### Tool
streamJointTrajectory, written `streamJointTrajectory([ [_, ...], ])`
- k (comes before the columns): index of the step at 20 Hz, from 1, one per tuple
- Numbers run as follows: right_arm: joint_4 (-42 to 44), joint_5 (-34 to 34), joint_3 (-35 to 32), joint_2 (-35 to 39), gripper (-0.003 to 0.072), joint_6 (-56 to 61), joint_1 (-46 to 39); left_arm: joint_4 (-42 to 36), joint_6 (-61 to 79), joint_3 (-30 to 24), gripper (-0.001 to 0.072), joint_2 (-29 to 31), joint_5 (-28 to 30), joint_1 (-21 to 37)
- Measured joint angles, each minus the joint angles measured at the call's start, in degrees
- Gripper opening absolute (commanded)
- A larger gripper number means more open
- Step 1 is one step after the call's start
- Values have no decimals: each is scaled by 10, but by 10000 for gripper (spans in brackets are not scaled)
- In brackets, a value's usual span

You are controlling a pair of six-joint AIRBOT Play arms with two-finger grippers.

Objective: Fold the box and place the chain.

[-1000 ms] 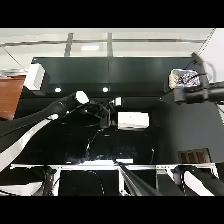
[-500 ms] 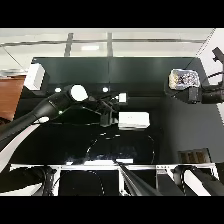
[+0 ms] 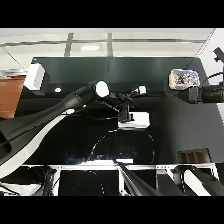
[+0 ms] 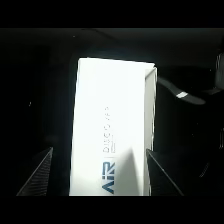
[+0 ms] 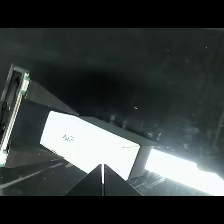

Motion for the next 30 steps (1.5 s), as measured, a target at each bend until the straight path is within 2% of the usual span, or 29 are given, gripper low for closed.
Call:
streamJointTrajectory([
  [9, -7, -5, 0, 0, 11, 0, 0, 3, -14, 15, 700, -20, -39, -2],
  [30, -7, -9, 0, 0, 11, 1, 0, 7, -10, 16, 701, -33, -53, -9],
])
